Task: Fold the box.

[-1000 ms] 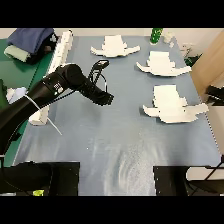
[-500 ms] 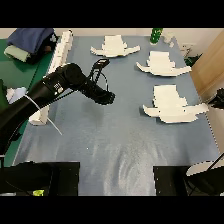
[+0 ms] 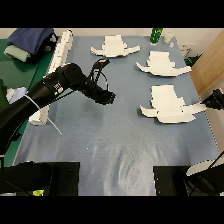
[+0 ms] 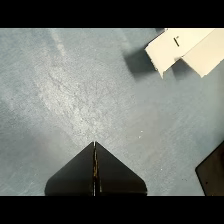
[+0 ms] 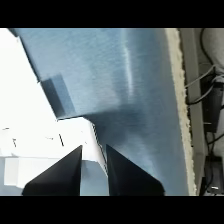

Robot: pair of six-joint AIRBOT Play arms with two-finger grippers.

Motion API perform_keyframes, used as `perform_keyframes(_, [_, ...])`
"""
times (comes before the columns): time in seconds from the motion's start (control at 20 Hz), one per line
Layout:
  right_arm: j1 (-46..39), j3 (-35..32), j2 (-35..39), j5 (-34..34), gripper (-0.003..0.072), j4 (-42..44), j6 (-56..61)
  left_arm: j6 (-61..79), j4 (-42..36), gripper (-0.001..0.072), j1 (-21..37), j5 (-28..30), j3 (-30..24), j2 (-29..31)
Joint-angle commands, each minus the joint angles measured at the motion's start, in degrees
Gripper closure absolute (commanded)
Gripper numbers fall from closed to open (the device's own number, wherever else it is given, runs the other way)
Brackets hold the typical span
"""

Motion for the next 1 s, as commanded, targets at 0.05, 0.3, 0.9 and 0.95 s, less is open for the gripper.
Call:
perform_keyframes(0.05, [1.5, -1.3, -0.1, -1.6, 0.0477, -0.7, -1.5, 0.0, 0.0, 0.0695, 0.0, -0.1, 0.0, 0.0])
perform_keyframes(0.3, [5.0, -1.5, 0.0, -2.9, 0.0685, 0.0, -1.5, 0.2, 0.0, 0.0696, 0.0, 1.0, 0.0, 0.0])
perform_keyframes(0.9, [27.6, -26.1, 25.9, 9.4, 0.0687, 9.2, 12.9, 3.6, -7.1, 0.0697, 10.7, -12.7, -2.2, 8.2])
perform_keyframes(0.95, [29.6, -31.0, 30.5, 11.7, 0.0687, 8.9, 14.8, 4.7, -7.4, 0.0697, 12.7, -15.2, -4.1, 10.6])
